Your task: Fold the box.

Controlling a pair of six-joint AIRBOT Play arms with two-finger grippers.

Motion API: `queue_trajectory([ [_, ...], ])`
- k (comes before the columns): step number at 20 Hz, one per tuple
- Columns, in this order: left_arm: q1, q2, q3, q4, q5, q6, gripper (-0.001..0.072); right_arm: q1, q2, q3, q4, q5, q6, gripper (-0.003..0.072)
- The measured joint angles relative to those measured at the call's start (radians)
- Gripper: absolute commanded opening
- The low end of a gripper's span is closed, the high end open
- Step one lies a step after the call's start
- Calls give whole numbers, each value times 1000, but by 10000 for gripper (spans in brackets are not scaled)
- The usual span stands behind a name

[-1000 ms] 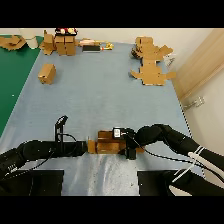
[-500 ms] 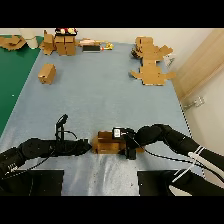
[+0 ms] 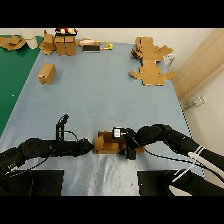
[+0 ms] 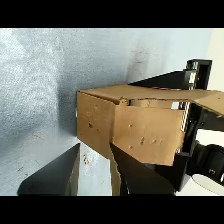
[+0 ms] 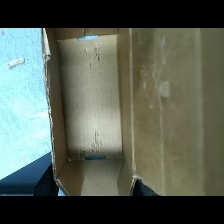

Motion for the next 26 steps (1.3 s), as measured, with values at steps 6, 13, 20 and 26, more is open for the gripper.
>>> queue_trajectory([
  [6, 0, 0, 31, -3, -21, 45, 306, 0, 0, 0, 0, 0, 0, 501],
  [13, 0, -6, 39, -8, 9, 59, 306, 0, 0, 0, 1, 0, 0, 502],
  [20, 0, -25, 42, -9, 23, 80, 434, 0, 0, 0, 1, 0, 0, 502],
  [26, 0, -161, 122, -5, -44, 40, 432, 0, 0, 0, 1, -1, 0, 502],
])
